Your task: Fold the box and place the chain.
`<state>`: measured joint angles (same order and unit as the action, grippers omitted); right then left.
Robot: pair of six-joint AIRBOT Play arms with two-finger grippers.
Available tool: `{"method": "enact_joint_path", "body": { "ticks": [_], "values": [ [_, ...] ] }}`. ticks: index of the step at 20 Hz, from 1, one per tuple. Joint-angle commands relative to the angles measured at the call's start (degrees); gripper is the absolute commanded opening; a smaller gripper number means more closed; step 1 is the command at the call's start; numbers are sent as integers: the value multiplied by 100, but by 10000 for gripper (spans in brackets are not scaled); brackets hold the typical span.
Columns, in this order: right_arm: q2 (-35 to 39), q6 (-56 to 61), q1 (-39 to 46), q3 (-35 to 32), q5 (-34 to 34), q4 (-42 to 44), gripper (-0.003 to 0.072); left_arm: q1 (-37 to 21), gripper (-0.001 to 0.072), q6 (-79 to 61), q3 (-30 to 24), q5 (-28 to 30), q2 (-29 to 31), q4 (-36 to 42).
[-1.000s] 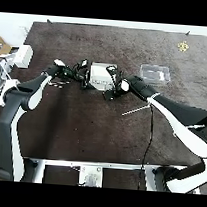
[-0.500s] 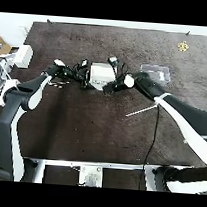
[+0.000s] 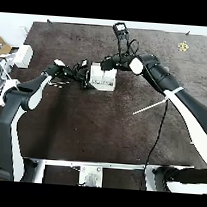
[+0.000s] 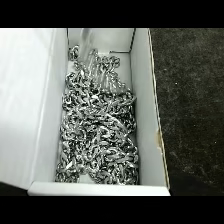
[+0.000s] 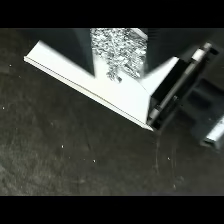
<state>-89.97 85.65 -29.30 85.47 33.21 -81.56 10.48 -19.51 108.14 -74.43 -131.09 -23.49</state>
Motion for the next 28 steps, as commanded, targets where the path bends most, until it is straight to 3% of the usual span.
{"method": "enact_joint_path", "body": {
  "ticks": [1, 2, 4, 5, 7, 12, 13, 15, 21, 28],
  "values": [
    [-136, -4, 13, 79, 212, -262, 300, 0, 225, 0, 2, 0, 0, -2],
    [-87, -24, 42, 79, 197, -291, 196, 0, 225, -2, 2, 0, 0, -2],
    [96, -111, 214, 111, 72, -282, 195, 0, 225, 0, 2, 0, 0, -2],
    [107, -308, 350, 254, 181, -232, 136, 0, 225, -2, 2, 0, 0, -2],
    [-37, -1154, 715, 614, 479, 308, 116, 0, 225, 0, 2, 2, 0, 0],
    [-1084, -3965, 1945, 1469, 1622, 3532, 116, 0, 225, -2, 2, 4, 0, -2],
    [-1261, -4452, 2127, 1541, 1768, 4111, 77, 0, 225, -2, 2, 4, 0, -2],
    [-1547, -5058, 2385, 1569, 1851, 4931, 80, 0, 224, -2, 2, 4, 0, -2],
    [-2090, -6166, 2417, 1569, 2627, 5410, 80, 0, 225, -2, 2, 4, 0, -2],
    [-2037, -7569, 1930, 1263, 2594, 5436, 78, 0, 224, -2, 2, 4, 0, -2]
  ]
}}
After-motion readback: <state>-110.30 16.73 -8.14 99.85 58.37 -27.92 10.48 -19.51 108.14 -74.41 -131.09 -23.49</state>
